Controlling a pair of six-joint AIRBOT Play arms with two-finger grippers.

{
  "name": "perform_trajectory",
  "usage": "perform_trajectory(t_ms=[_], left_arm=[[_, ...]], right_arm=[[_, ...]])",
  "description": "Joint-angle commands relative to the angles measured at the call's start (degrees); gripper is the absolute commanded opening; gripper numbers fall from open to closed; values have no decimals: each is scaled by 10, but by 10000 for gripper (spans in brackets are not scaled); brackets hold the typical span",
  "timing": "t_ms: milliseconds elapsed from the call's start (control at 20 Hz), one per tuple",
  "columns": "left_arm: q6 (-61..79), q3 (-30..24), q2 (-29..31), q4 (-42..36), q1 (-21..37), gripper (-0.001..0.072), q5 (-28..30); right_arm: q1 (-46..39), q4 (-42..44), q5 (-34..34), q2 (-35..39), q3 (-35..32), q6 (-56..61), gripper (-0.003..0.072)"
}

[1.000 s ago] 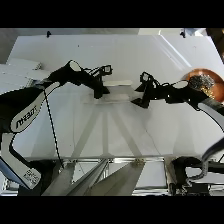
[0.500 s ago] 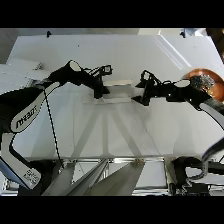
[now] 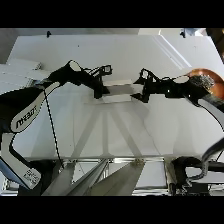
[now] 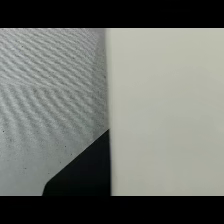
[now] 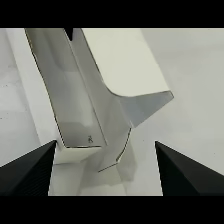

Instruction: Fold the box and place the chain.

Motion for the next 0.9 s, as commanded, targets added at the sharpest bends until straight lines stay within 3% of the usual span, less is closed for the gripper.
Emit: perform_trajectory(t_ms=[0,200,450,850], left_arm=[[0,0,0,0,0,16,0],[0,0,0,0,0,16,0],[0,0,0,0,0,16,0],[0,0,0,0,0,16,0]], right_arm=[[0,-3,50,-28,33,-6,697],[0,-34,79,-64,72,31,697],[0,-63,98,-84,76,42,697],[0,-97,181,-144,144,87,697]])
